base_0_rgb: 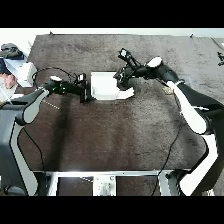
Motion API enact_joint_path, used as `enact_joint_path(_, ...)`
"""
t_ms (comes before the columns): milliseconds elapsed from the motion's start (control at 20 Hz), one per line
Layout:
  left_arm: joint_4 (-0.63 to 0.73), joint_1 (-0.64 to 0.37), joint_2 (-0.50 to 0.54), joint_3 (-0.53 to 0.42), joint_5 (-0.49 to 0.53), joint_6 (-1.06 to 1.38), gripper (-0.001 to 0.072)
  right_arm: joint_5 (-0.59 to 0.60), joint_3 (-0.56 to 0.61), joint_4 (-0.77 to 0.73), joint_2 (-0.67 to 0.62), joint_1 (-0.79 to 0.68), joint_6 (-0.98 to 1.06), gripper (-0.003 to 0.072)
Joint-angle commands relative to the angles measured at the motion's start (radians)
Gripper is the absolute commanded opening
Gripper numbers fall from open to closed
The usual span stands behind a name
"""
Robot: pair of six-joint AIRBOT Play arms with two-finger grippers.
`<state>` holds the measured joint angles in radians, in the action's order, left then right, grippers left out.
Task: Fold the box and place the chain.
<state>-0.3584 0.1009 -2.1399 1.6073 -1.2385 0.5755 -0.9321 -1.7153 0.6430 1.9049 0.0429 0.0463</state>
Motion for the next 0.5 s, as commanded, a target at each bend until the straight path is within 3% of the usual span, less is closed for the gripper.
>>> enact_joint_path(0, 0.0, 0.0, 0.001, 0.0, 0.0, 0.0, 0.0204, -0.194, 0.0, 0.159, -0.066, -0.019, 0.004, 0.0113)
enact_joint_path(50, 0.0, 0.0, 0.001, 0.0, 0.0, 0.0, 0.0205, -0.241, 0.0, 0.208, -0.066, -0.019, 0.003, 0.0354)
enact_joint_path(100, 0.0, 0.0, 0.001, 0.0, 0.0, 0.0, 0.0205, -0.25, 0.012, 0.24, -0.066, -0.019, 0.003, 0.0509)
enact_joint_path(450, 0.0, 0.0, 0.001, 0.0, 0.0, 0.0, 0.0205, -0.126, 0.093, 0.274, -0.023, 0.018, -0.126, 0.0516)
